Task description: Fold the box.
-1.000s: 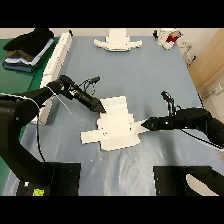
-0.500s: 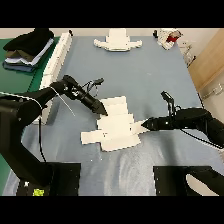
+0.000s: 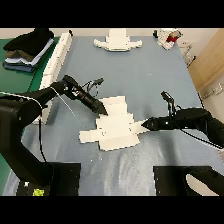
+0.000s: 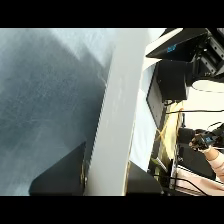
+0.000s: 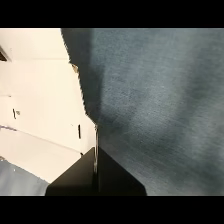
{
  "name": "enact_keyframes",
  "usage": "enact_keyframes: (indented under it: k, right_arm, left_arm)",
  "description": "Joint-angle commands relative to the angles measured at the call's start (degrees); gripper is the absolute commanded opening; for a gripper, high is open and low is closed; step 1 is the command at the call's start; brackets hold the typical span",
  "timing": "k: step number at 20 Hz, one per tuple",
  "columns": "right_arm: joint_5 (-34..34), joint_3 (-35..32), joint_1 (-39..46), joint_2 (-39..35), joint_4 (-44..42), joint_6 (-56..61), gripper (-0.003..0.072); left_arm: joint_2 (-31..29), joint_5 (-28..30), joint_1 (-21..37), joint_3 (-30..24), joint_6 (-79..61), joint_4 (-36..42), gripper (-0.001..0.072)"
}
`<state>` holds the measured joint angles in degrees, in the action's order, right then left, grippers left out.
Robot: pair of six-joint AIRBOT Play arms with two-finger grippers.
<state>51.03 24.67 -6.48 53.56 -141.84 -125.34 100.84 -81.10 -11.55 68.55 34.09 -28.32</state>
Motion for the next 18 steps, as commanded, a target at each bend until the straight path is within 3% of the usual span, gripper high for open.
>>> enact_keyframes:
  k: [1,5,6,7,11,12,13,14,18]
  right_arm:
    - [0.02,-0.04,-0.07,0.0,0.2,0.0,0.0004]
    - [-0.02,-0.04,-0.07,0.04,0.2,0.0,0.0004]
    - [-0.02,-0.04,-0.07,0.04,0.22,-0.02,0.0004]
    - [-0.09,-0.04,-0.07,0.04,0.2,0.0,0.0004]
    - [-0.22,-0.02,-0.07,0.04,0.17,0.0,0.0016]
    - [-0.28,-0.02,-0.04,0.04,0.28,-0.02,0.011]
    - [-0.57,0.04,-0.04,0.04,0.68,-0.02,0.027]
    - [-0.9,0.28,-0.04,0.04,1.14,-0.02,0.0358]
    - [-1.03,4.31,0.07,0.04,11.87,0.52,0.0357]
  left_arm:
    - [-0.07,-0.04,0.83,0.07,-0.02,0.07,0.0166]
    - [-0.07,-0.55,0.7,0.07,-0.02,0.04,0.0165]
    - [-0.07,-0.55,0.5,0.07,-0.04,0.02,0.0118]
    - [-0.07,-1.03,0.17,0.07,-0.94,0.02,0.0016]
    - [-0.07,-2.01,-0.61,0.07,-2.89,0.04,0.0016]
    - [-0.07,-2.1,-0.59,0.07,-3.1,0.04,0.0016]
    - [-0.07,-2.38,-0.59,0.07,-3.21,0.04,0.0016]
    - [-0.09,-2.75,-0.61,0.09,-3.52,0.07,0.0015]
    - [-0.7,-2.99,-0.63,2.23,-6.19,0.07,0.0012]
